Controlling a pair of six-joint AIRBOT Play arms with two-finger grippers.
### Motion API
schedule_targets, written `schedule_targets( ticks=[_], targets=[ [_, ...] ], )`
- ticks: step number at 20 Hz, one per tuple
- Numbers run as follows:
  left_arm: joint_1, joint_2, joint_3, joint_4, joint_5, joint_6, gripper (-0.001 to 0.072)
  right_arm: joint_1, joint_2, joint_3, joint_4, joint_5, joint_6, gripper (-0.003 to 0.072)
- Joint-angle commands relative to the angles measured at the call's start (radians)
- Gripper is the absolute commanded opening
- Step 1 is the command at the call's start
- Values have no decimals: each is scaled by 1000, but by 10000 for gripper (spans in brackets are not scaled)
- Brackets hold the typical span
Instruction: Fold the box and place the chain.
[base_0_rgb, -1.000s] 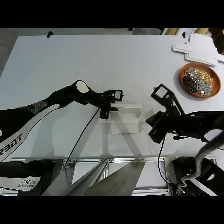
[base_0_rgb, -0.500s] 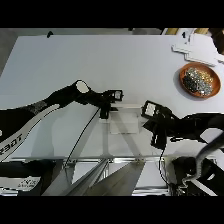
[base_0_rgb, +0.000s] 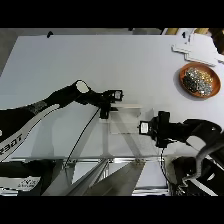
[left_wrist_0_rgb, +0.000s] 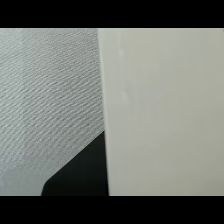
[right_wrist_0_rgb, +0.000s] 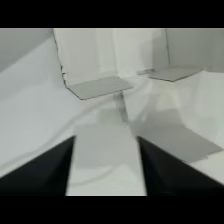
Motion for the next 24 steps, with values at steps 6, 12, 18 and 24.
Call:
schedule_targets(
  ticks=[6, 12, 18, 24],
  targets=[
    [0, -1, -1, 0, 0, 0, 9, 206, 1, -185, -48, -356, -9, 690],
    [0, -1, -1, 0, 0, 0, 9, 216, -27, -227, -129, -515, -9, 689],
    [0, -1, -1, 0, 0, 0, 9, 214, -88, -231, -148, -616, -10, 689],
    [0, -1, -1, 0, 0, 0, 9, 214, -88, -206, -55, -618, -110, 688]
  ],
)
